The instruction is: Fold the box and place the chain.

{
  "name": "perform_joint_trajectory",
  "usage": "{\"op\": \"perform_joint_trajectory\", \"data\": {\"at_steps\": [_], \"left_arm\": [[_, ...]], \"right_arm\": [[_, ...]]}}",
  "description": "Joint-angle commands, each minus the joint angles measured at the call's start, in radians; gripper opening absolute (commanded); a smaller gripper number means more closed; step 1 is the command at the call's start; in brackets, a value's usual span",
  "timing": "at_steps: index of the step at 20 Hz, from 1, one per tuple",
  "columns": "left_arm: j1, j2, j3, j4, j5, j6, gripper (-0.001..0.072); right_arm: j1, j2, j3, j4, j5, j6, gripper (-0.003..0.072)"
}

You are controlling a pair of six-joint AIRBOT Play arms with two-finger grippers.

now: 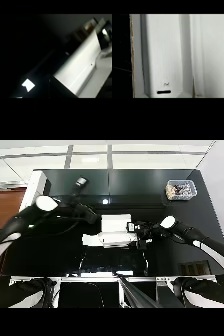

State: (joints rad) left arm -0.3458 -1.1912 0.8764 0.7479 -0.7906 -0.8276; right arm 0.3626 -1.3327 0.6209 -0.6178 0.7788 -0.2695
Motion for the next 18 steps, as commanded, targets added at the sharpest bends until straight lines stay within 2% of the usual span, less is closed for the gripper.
{"op": "perform_joint_trajectory", "data": {"at_steps": [1, 4, 5, 7, 8, 10, 12, 14, 18], "left_arm": [[0.061, 0.200, -0.040, 0.040, 0.024, -0.012, 0.0026], [0.034, 0.286, -0.198, 0.042, -0.004, 0.274, 0.0033], [0.015, 0.285, -0.244, 0.042, -0.014, 0.403, 0.0139], [-0.038, 0.272, -0.326, 0.055, 0.067, 0.644, 0.0706], [-0.061, 0.256, -0.340, 0.092, 0.100, 0.664, 0.0710], [-0.103, 0.202, -0.328, 0.171, 0.081, 0.745, 0.0689], [-0.100, 0.108, -0.287, 0.126, 0.011, 0.805, 0.0689], [-0.101, 0.018, -0.221, 0.176, -0.047, 0.806, 0.0689], [-0.122, -0.069, -0.157, 0.111, -0.089, 0.806, 0.0682]], "right_arm": [[0.001, 0.001, 0.000, 0.000, -0.001, 0.000, 0.0242], [0.001, 0.001, 0.000, 0.000, -0.001, 0.000, 0.0242], [0.001, 0.001, 0.000, 0.000, -0.001, 0.000, 0.0242], [0.001, 0.001, 0.000, 0.000, -0.001, 0.000, 0.0242], [0.001, 0.001, 0.000, 0.000, -0.001, 0.000, 0.0242], [0.001, 0.001, 0.000, 0.000, -0.001, 0.000, 0.0242], [0.001, 0.001, 0.000, 0.000, -0.001, 0.000, 0.0242], [0.001, 0.001, 0.000, 0.000, -0.001, 0.000, 0.0242], [0.001, 0.001, 0.000, 0.000, -0.001, 0.000, 0.0242]]}}
